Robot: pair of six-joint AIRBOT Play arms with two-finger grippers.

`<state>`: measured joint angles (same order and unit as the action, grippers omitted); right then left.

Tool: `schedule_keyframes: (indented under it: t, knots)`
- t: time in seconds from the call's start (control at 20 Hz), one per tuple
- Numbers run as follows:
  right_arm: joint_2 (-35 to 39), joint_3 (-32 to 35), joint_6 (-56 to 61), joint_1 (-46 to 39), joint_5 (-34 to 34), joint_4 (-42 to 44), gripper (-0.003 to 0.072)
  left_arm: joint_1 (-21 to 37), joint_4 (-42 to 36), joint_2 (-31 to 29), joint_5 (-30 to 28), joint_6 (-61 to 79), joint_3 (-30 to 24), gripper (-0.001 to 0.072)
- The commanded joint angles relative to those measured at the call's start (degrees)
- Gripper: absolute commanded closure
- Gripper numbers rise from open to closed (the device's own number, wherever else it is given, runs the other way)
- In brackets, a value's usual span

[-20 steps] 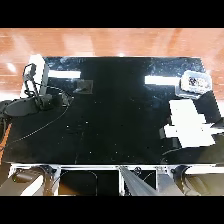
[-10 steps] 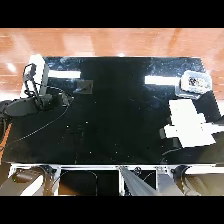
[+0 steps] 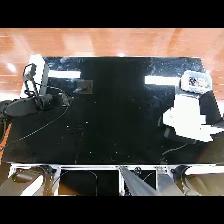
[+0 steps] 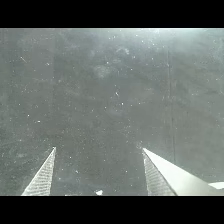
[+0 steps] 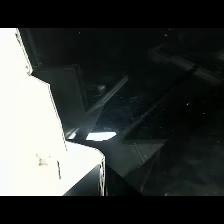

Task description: Fold the box and place the chain.

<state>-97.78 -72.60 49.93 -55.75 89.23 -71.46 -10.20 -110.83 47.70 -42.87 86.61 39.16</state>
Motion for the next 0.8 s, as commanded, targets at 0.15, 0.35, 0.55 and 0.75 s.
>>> schedule_keyframes:
  t: [0.15, 0.35, 0.55, 0.75]
  knots:
    - [2.3, 0.8, -1.4, 4.3, 0.6, 4.9, 0.0640, 0.0, -0.2, 0.0, -0.2, 0.0, 0.0, 0.0087]
    - [4.6, 8.3, 1.3, 12.7, 1.9, 12.8, 0.0640, -0.1, -0.7, 0.0, -0.1, -0.1, 0.0, 0.0087]
    - [10.3, 15.6, 1.9, 24.8, -1.1, 29.5, 0.0640, -1.2, -2.4, 0.0, -2.1, -1.6, 0.0, 0.0090]
    - [24.7, 22.9, 4.2, 41.1, -13.7, 34.8, 0.0640, -6.2, -1.9, 0.0, -3.3, -1.5, 0.0, 0.0090]
